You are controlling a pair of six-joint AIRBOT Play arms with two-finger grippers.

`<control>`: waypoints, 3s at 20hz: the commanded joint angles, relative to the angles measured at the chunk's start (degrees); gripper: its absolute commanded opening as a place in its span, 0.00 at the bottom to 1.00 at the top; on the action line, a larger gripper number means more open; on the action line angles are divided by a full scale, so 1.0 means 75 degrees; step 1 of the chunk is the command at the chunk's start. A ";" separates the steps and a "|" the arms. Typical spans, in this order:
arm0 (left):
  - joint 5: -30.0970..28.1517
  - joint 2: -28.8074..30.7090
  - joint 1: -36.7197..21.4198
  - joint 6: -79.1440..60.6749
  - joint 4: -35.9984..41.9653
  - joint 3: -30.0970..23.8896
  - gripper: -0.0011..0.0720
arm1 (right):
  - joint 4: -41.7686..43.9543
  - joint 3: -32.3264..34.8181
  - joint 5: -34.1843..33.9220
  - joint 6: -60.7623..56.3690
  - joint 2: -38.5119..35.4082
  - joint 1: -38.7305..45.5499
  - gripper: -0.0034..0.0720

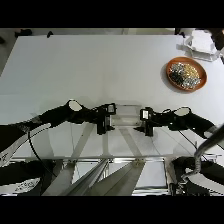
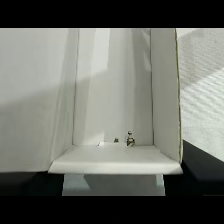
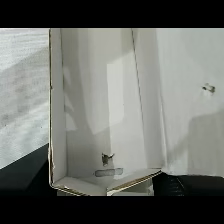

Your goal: Fold the box and place the chain.

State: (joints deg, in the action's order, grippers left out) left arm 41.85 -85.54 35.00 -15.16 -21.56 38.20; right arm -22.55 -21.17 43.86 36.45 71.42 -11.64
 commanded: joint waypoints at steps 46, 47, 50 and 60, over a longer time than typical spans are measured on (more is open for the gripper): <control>0.0026 -0.0006 0.0006 -0.0006 -0.0009 -0.0006 0.58 | -0.1769 -0.0003 0.1032 -0.4278 -0.5219 0.0020 0.05; 0.0026 -0.0006 0.0006 -0.0006 -0.0006 -0.0006 0.58 | -0.1157 0.0000 0.0935 -0.3940 -0.5100 0.0020 0.05; 0.0029 -0.0006 0.0006 -0.0006 -0.0009 -0.0006 0.58 | -0.0134 0.0000 0.0469 -0.3381 -0.4322 0.0020 0.05; 0.0026 -0.0006 0.0006 -0.0006 -0.0009 -0.0006 0.58 | -0.0090 -0.0003 -0.1081 -0.3194 -0.1139 0.0020 0.05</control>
State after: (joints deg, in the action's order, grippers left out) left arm 42.06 -85.58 35.00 -15.14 -21.58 38.17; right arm -23.49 -21.19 38.20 12.10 57.32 -11.49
